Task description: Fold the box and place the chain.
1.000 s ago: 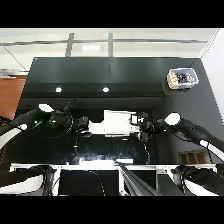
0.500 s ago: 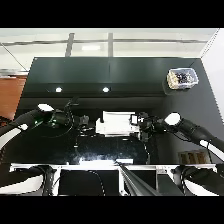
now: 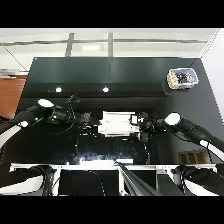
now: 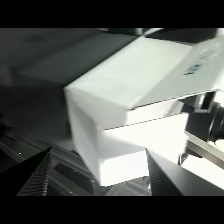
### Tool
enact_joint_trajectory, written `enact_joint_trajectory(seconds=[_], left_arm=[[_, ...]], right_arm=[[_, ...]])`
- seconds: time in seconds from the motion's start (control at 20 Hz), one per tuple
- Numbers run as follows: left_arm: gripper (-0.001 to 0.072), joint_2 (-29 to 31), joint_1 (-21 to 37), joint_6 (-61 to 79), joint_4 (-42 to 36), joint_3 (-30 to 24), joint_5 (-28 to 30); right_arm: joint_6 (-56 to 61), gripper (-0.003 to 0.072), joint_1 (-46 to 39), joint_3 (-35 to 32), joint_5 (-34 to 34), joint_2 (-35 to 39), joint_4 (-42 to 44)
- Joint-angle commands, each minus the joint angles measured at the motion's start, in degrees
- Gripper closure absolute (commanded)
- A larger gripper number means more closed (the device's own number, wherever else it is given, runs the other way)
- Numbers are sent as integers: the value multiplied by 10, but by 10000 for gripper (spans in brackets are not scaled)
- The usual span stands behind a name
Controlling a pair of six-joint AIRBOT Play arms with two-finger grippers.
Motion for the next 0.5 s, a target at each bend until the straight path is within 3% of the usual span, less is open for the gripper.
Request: enact_joint_trajectory(seconds=[0.0, 0.1, 0.3, 0.45], left_arm=[[76, 0, -28, -23, 3, 22, -5], [77, 1, -59, -74, 19, 41, 10], [93, 2, -128, -240, 126, 96, 71], [94, 2, -173, -312, 198, 126, 81]], right_arm=[[0, 204, 0, 0, 0, 0, 0], [0, 205, 0, 0, 0, 0, 0], [0, 205, 0, 0, 0, 0, 0], [0, 204, 0, 0, 0, 0, 0]])
